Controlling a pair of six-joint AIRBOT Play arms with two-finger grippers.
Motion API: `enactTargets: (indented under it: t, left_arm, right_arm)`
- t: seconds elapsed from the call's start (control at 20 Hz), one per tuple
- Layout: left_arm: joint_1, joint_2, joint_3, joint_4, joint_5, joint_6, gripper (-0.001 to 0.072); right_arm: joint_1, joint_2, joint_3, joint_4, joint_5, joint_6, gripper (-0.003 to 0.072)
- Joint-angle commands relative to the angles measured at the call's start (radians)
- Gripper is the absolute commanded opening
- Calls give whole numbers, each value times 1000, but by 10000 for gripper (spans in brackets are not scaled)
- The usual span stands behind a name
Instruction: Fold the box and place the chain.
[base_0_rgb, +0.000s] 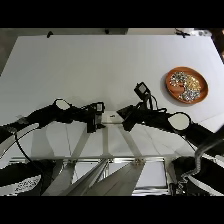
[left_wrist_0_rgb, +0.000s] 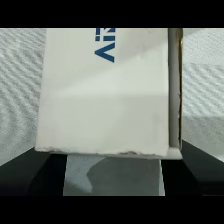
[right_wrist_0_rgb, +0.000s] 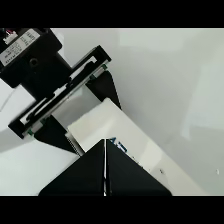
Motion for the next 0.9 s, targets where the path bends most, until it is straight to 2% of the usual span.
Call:
enactTargets:
  t: [0.0, 0.25, 0.4, 0.7, 0.85]
  left_arm:
    - [0, 1, 0, 0, -1, -1, 387]
    - [0, 1, 0, 0, -2, -1, 387]
    - [0, 1, 0, 0, -2, -1, 387]
    - [0, 1, 0, 0, -2, -1, 387]
    - [0, 1, 0, 0, -1, -1, 387]
  right_arm:
    - [-32, 24, -29, -41, 67, 10, 5]
    - [-32, 23, -107, -44, 19, 9, 5]
    - [-52, 23, -114, -35, -25, 10, 5]
    - [-75, 19, -120, -37, 6, 9, 5]
    - [-75, -22, -120, -37, 25, 10, 5]
